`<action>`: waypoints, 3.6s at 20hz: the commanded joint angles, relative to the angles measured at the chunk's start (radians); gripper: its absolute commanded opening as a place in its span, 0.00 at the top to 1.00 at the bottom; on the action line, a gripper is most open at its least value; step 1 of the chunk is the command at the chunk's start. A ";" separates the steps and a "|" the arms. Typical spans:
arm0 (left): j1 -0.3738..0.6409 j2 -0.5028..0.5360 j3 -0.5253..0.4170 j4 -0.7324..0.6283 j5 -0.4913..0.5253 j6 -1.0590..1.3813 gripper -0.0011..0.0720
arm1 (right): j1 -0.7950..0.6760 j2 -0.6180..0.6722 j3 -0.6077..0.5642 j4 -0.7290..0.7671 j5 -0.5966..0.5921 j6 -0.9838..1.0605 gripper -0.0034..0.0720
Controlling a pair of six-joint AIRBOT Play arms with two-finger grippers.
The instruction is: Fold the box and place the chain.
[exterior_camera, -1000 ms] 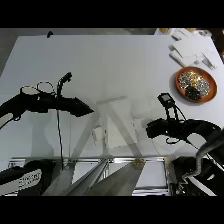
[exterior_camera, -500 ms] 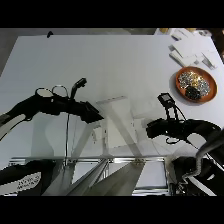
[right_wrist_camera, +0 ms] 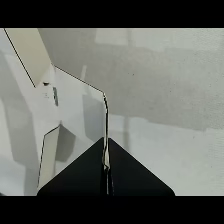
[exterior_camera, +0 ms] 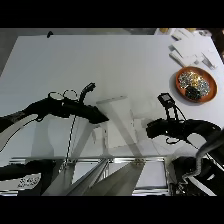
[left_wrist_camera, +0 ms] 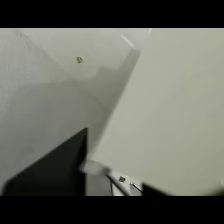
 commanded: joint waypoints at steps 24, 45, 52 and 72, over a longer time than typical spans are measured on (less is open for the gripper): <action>-0.160 0.071 0.076 0.142 0.172 0.414 0.98 | 0.000 0.094 0.162 -0.207 0.203 -0.015 0.37; -0.247 0.017 0.116 0.168 0.288 0.406 0.98 | 0.000 0.094 0.162 -0.217 0.124 -0.011 0.38; -0.249 -0.018 0.116 0.142 0.291 0.484 0.98 | 0.000 0.094 0.162 -0.217 0.124 -0.012 0.38; -0.248 0.029 0.194 0.293 0.314 0.499 0.98 | 0.000 0.094 0.162 -0.217 0.124 -0.012 0.38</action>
